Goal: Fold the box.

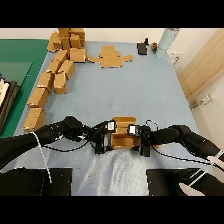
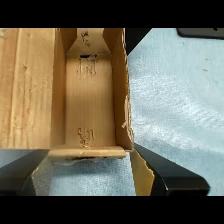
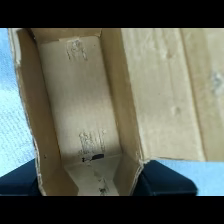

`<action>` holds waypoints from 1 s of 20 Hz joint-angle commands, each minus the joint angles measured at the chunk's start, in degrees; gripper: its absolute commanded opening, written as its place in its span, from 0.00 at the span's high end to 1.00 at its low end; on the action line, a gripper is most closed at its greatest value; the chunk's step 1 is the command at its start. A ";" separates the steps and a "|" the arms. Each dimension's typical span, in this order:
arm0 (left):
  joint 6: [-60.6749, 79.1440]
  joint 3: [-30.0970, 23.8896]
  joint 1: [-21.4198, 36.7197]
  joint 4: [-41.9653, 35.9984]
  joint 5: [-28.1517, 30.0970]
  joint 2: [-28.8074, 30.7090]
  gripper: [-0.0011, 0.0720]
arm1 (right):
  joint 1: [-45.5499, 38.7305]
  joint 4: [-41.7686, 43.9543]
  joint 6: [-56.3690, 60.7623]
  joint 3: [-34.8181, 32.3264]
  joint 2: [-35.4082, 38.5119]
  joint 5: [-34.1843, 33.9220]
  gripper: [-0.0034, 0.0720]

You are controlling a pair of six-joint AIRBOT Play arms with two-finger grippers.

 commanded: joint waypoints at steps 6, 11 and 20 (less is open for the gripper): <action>-0.02 0.00 -2.05 -0.15 3.89 -0.13 0.03 | 0.07 0.02 0.02 -0.04 0.00 0.00 0.21; 0.04 0.00 -2.05 -0.11 3.96 -0.13 0.48 | 0.04 0.02 0.02 -0.04 0.00 0.00 0.21; 0.02 0.00 -2.05 -0.11 3.87 -0.11 0.49 | 0.04 0.02 0.02 -0.04 0.00 0.00 0.22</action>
